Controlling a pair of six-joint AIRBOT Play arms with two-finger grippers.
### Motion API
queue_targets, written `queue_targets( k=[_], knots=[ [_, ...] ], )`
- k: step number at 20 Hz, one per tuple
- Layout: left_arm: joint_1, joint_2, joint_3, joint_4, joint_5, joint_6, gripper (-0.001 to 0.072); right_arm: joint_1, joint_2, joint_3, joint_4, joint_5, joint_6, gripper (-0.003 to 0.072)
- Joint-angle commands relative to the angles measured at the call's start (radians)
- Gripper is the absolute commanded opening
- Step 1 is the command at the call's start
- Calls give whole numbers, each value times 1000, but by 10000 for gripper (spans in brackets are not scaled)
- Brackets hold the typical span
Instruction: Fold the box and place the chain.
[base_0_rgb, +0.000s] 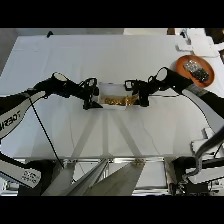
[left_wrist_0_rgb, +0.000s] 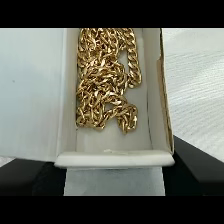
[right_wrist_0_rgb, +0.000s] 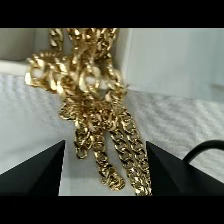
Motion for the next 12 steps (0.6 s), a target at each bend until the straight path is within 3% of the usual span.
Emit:
queue_targets(
  k=[1,3,6,7,12],
  knots=[
    [0,0,0,0,0,0,175,1,-30,0,5,-18,-6,529],
    [0,0,0,0,0,0,175,3,-38,0,3,-15,-6,493],
    [0,0,0,0,0,0,175,3,-37,0,3,5,-6,86],
    [0,0,0,0,0,0,175,3,-37,0,3,20,-6,13],
    [0,0,0,0,0,0,175,2,10,0,-8,73,2,11]
  ],
)
